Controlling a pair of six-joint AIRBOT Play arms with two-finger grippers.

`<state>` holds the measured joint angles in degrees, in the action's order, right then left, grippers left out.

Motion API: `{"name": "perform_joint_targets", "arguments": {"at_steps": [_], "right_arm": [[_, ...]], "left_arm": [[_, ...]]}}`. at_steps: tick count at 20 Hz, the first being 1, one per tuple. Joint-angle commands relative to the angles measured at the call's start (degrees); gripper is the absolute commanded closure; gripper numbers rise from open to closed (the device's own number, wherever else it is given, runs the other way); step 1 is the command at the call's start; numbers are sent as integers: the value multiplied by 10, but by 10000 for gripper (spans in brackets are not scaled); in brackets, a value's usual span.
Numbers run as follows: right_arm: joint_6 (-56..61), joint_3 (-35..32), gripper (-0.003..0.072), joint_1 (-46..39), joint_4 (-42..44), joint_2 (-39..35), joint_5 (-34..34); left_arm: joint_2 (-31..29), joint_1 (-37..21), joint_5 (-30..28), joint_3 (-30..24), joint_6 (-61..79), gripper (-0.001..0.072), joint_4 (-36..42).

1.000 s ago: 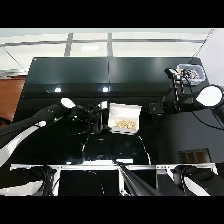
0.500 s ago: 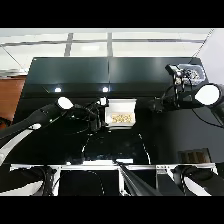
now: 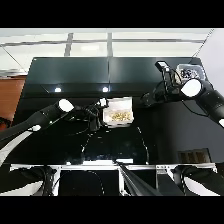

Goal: Fold the box and place the chain.

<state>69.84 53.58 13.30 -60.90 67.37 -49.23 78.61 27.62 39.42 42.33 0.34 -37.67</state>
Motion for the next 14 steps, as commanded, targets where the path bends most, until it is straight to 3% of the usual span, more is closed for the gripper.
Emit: {"name": "perform_joint_targets", "arguments": {"at_steps": [1,4,11,14], "right_arm": [[-142,21,121,-1,6,11,35],[-198,44,121,0,10,11,30],[-298,41,121,46,50,18,-8],[-354,41,121,54,104,18,-78]], "left_arm": [[-1,1,35,0,24,357,-7],[-10,0,61,0,26,357,-7],[1,0,57,0,42,357,-7],[1,0,56,0,42,357,-7]]}}
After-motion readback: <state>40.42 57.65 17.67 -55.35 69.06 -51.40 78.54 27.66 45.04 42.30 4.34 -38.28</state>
